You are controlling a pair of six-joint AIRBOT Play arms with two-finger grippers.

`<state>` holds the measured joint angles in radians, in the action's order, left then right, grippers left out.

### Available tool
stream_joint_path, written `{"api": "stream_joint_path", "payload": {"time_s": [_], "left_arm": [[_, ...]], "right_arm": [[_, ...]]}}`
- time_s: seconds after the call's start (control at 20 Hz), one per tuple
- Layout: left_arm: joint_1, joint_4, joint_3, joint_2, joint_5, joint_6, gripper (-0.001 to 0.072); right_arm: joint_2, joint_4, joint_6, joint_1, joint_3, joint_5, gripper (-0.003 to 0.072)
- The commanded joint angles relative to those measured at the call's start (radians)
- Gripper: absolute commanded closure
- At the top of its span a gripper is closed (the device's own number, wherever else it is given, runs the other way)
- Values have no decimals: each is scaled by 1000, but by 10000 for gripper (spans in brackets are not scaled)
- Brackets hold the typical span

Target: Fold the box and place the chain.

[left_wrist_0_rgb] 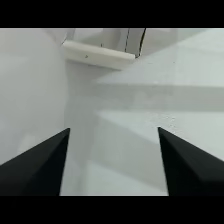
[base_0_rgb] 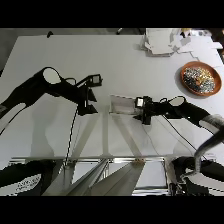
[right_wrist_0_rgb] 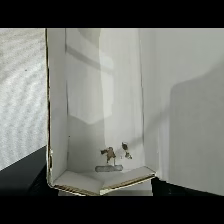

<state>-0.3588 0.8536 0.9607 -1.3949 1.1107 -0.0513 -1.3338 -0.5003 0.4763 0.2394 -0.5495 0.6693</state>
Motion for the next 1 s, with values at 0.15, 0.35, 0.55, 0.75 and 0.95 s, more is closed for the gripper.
{"api": "stream_joint_path", "payload": {"time_s": [0.15, 0.35, 0.55, 0.75, 0.95], "left_arm": [[-9, -258, -50, -174, -149, 551, 4], [-34, -346, -50, -239, -162, 638, 4], [-36, -352, -48, -271, -193, 637, 4], [-42, -425, -44, -272, -195, 639, 3], [-70, -435, -44, -274, -195, 639, 3]], "right_arm": [[0, 0, 0, 0, 0, 0, 282], [0, 0, 0, 0, 0, 0, 282], [0, 0, 0, 0, 0, 0, 282], [0, 0, 0, 0, 0, 0, 282], [0, 0, 0, 0, 0, 0, 282]]}}
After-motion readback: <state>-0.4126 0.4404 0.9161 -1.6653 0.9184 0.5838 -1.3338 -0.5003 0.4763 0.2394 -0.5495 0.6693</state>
